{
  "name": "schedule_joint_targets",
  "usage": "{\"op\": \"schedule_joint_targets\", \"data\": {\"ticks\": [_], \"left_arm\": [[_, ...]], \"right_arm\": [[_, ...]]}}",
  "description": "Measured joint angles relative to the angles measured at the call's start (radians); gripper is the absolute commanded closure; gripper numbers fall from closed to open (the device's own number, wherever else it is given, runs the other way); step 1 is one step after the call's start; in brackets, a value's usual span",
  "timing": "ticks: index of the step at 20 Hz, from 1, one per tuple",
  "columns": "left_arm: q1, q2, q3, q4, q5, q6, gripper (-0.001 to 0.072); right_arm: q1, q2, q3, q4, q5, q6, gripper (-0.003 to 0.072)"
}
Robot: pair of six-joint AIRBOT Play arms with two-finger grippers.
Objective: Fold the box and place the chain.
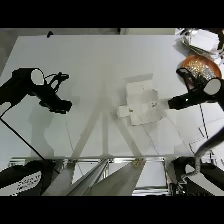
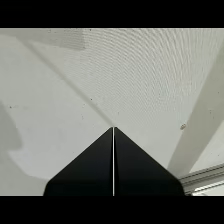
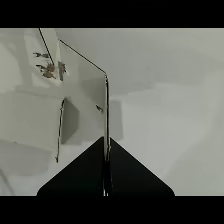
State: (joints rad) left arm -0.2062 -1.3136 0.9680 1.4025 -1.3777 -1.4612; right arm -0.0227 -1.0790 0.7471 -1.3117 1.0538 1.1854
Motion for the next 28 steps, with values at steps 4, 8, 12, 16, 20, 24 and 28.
{"op": "schedule_joint_targets", "data": {"ticks": [4, 8, 12, 16, 20, 24, 28], "left_arm": [[0.000, 0.000, -0.001, -0.043, 0.042, 0.110, 0.0300], [0.001, -0.013, -0.001, -0.320, 0.085, 0.425, 0.0299], [0.001, -0.085, 0.002, -0.645, 0.175, 0.692, 0.0221], [0.001, -0.214, 0.027, -0.808, 0.186, 0.830, 0.0180], [-0.001, -0.307, 0.039, -0.941, 0.183, 0.957, 0.0215], [-0.014, -0.342, 0.042, -0.999, 0.183, 1.036, 0.0404], [-0.024, -0.351, 0.042, -0.984, 0.172, 1.072, 0.0526]], "right_arm": [[0.106, 0.066, -0.083, 0.124, -0.108, -0.005, 0.0681], [0.221, 0.083, -0.108, 0.170, -0.164, 0.021, 0.0681], [0.321, 0.088, -0.115, 0.185, -0.198, 0.049, 0.0681], [0.366, 0.089, -0.117, 0.189, -0.216, 0.068, 0.0681], [0.379, 0.089, -0.117, 0.190, -0.223, 0.072, 0.0681], [0.383, 0.089, -0.117, 0.191, -0.225, 0.074, 0.0681], [0.383, 0.089, -0.117, 0.191, -0.226, 0.083, 0.0680]]}}
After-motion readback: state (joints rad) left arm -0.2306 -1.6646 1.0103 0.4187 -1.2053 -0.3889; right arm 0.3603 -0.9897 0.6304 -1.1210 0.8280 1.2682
